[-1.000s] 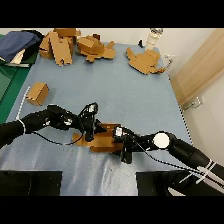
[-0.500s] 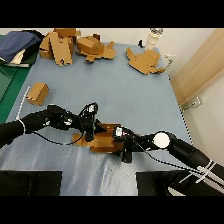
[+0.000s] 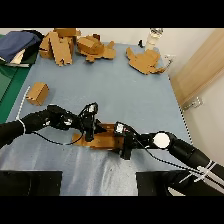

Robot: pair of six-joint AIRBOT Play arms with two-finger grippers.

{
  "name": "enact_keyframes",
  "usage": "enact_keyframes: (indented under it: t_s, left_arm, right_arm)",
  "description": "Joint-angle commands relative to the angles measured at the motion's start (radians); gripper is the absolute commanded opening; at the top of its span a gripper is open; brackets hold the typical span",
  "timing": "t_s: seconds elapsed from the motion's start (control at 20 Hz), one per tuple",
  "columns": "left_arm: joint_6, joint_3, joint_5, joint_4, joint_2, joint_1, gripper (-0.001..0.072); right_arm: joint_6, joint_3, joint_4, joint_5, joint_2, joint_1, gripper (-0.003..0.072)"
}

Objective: Fold the box.

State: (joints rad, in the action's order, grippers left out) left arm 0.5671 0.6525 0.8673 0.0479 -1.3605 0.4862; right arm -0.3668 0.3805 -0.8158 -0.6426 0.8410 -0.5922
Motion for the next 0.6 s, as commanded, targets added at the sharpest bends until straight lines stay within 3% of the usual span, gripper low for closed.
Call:
enact_keyframes:
  t_s: [0.0, 0.3, 0.55]
  left_arm:
    - [0.0, 0.001, 0.0, 0.0, 0.0, 0.0, 0.0011]
    - [0.0, 0.001, 0.0, 0.0, 0.0, 0.0, 0.0011]
    - [0.0, 0.001, 0.0, 0.0, 0.0, 0.0, 0.0011]
  right_arm:
    - [-0.01, 0.012, -0.046, -0.07, -0.003, 0.0, 0.0718]
    - [-0.012, 0.023, -0.124, -0.075, -0.067, 0.0, 0.0718]
    - [-0.139, 0.023, -0.266, -0.073, -0.076, 0.0, 0.0718]
